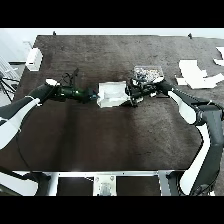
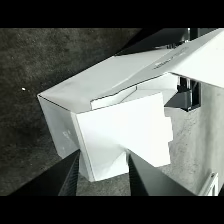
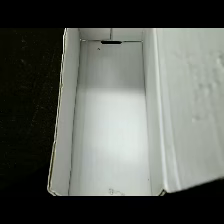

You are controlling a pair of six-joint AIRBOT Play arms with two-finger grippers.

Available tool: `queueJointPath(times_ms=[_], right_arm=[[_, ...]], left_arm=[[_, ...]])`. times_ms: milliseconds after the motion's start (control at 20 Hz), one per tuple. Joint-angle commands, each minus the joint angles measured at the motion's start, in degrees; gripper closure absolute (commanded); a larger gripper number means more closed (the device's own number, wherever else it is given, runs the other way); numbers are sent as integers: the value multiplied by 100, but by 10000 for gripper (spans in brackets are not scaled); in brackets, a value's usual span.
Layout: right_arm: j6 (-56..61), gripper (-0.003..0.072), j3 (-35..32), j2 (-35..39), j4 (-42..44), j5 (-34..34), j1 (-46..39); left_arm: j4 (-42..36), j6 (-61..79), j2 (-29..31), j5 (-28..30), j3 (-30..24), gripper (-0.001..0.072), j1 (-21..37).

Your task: Fold the box and place the chain.

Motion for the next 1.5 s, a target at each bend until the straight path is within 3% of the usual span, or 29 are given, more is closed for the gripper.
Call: queueJointPath(times_ms=[0, 450, 750, 1200, 1450], right_arm=[[0, 326, -2, 0, 0, 0, 2], [0, 326, -2, 0, 0, 2, 2], [0, 326, -4, 0, 0, 2, 2], [0, 326, -2, 0, 0, 2, 2], [0, 327, -2, 0, 0, 2, 2]], left_arm=[[7, -509, 4, -2, 9, 347, -103], [1904, -2551, 7, -157, 866, 348, -485], [2540, -3163, 7, -131, 1209, 348, -728], [2796, -3591, 7, 284, 1220, 347, -1008], [3545, -4229, 7, 98, 1436, 347, -1099]])
